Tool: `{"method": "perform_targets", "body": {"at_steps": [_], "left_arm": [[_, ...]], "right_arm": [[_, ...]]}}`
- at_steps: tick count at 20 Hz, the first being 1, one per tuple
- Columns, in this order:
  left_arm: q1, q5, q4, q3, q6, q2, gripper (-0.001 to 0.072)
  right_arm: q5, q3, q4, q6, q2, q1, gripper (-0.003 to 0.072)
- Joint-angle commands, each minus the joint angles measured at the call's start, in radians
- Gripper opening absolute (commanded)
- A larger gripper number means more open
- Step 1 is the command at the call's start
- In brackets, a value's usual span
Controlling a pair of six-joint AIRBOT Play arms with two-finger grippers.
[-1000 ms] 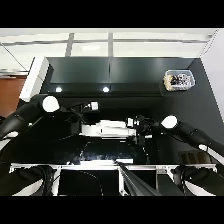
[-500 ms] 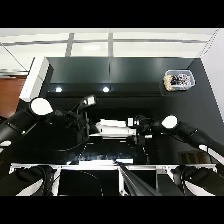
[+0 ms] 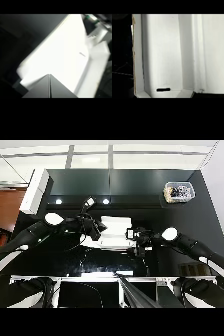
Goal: Fold the box and place the chain.
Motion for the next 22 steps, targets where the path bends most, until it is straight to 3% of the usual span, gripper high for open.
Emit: {"method": "perform_targets", "body": {"at_steps": [1,6,17,22], "left_arm": [[-0.014,0.037,0.025,-0.002,0.040,-0.048,0.0027],[-0.048,0.049,0.119,-0.002,0.040,-0.051,0.0027],[-0.055,0.070,0.109,0.001,0.039,-0.088,0.0027],[-0.035,0.029,0.161,0.057,0.035,-0.061,0.0027]], "right_arm": [[0.001,0.001,0.000,-0.001,0.000,0.000,0.0471],[0.000,0.001,0.000,-0.001,0.000,0.000,0.0471],[0.000,0.001,0.000,-0.001,0.000,0.000,0.0471],[0.000,0.001,0.000,-0.001,0.000,0.000,0.0471]]}}
